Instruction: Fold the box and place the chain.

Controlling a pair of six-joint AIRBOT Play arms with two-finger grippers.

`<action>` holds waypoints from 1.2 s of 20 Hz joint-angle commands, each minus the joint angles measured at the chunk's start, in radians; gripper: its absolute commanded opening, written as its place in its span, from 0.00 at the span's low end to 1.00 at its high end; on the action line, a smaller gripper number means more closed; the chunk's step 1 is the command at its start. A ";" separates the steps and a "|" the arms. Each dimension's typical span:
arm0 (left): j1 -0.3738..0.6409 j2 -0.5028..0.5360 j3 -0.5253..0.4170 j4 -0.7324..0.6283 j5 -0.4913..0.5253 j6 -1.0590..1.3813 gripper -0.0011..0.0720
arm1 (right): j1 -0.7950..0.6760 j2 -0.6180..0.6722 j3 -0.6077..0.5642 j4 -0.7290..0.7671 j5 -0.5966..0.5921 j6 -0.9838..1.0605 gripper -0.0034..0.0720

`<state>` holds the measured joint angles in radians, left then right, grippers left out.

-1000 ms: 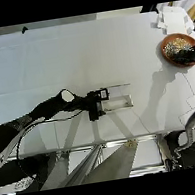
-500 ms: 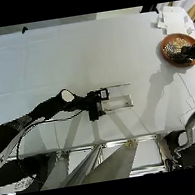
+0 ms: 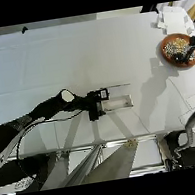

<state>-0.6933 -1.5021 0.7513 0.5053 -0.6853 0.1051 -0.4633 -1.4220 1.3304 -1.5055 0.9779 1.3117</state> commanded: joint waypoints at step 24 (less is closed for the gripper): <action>0.000 0.001 0.000 0.000 0.000 0.000 0.39 | 0.221 0.521 0.000 0.693 0.602 -0.277 0.06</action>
<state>-0.6933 -1.5021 0.7513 0.5053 -0.6853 0.1051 -0.3408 -0.9333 1.3304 -0.8330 1.5208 1.0382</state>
